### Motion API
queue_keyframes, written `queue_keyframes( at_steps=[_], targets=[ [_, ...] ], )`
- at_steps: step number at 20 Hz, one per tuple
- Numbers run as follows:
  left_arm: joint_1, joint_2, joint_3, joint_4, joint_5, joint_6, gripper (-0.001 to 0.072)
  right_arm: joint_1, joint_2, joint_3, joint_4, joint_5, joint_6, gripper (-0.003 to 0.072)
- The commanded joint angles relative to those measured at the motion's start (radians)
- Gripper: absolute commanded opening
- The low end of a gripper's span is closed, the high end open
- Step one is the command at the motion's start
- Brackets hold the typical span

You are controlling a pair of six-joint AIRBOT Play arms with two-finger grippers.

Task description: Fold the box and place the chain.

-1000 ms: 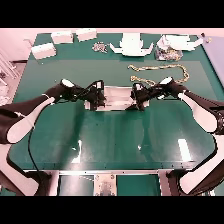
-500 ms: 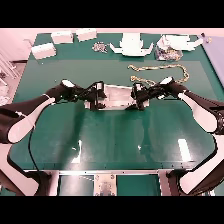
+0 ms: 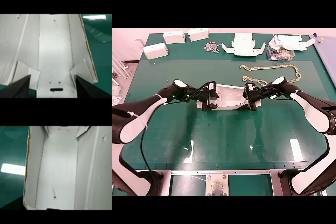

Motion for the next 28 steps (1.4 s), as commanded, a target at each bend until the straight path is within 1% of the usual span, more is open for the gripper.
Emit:
queue_keyframes(
  at_steps=[1,4,5,6,7,8,9,11,13,14,16,21,23,25,26,27,28],
  targets=[
    [0.001,0.001,0.001,0.000,0.032,0.023,0.0709,0.001,0.000,0.000,-0.001,0.003,0.000,0.0497],
    [0.001,0.002,0.002,0.000,0.030,0.024,0.0708,0.001,0.000,0.000,-0.001,0.003,0.000,0.0497],
    [0.001,0.003,0.002,0.000,0.031,0.024,0.0674,0.001,0.000,0.000,-0.001,0.002,0.000,0.0497],
    [0.001,0.003,0.002,0.000,0.029,0.027,0.0491,0.001,0.000,0.000,-0.001,0.002,0.000,0.0497],
    [0.001,0.003,0.002,0.000,0.018,0.047,0.0423,0.001,0.000,0.000,-0.001,0.002,0.000,0.0497],
    [0.001,0.003,0.002,0.000,0.011,0.063,0.0425,0.001,0.000,0.000,-0.001,0.003,0.000,0.0497],
    [0.001,0.002,0.002,0.000,0.011,0.073,0.0405,0.001,0.000,0.000,-0.001,0.003,0.000,0.0497],
    [0.001,0.003,0.002,0.000,0.012,0.077,0.0406,0.001,0.000,0.000,-0.001,0.002,0.000,0.0497],
    [0.001,0.003,0.002,0.000,0.006,0.089,0.0166,0.001,0.000,0.000,-0.001,0.002,0.000,0.0497],
    [0.003,0.003,0.002,-0.004,-0.014,0.127,0.0180,0.001,0.000,0.000,-0.001,0.002,0.000,0.0497],
    [0.024,0.012,0.003,-0.033,-0.053,0.155,0.0180,0.001,0.000,0.000,-0.001,0.003,0.000,0.0497],
    [0.125,0.089,0.005,-0.036,-0.116,0.154,0.0178,0.001,0.000,0.000,-0.001,0.003,0.000,0.0497],
    [0.164,0.113,0.004,-0.037,-0.167,0.148,0.0179,0.001,0.000,0.000,-0.001,0.003,0.000,0.0497],
    [0.195,0.127,0.004,-0.026,-0.196,0.090,0.0177,0.001,0.000,0.000,-0.001,0.003,0.000,0.0497],
    [0.209,0.133,0.005,-0.011,-0.201,0.019,0.0089,0.001,0.000,0.000,-0.001,0.003,0.000,0.0497],
    [0.224,0.135,0.005,0.005,-0.219,-0.036,0.0021,0.001,0.000,0.000,-0.001,0.003,0.000,0.0497],
    [0.240,0.138,0.004,0.027,-0.246,-0.095,0.0022,0.001,0.000,0.000,-0.001,0.003,0.000,0.0497]
  ],
)
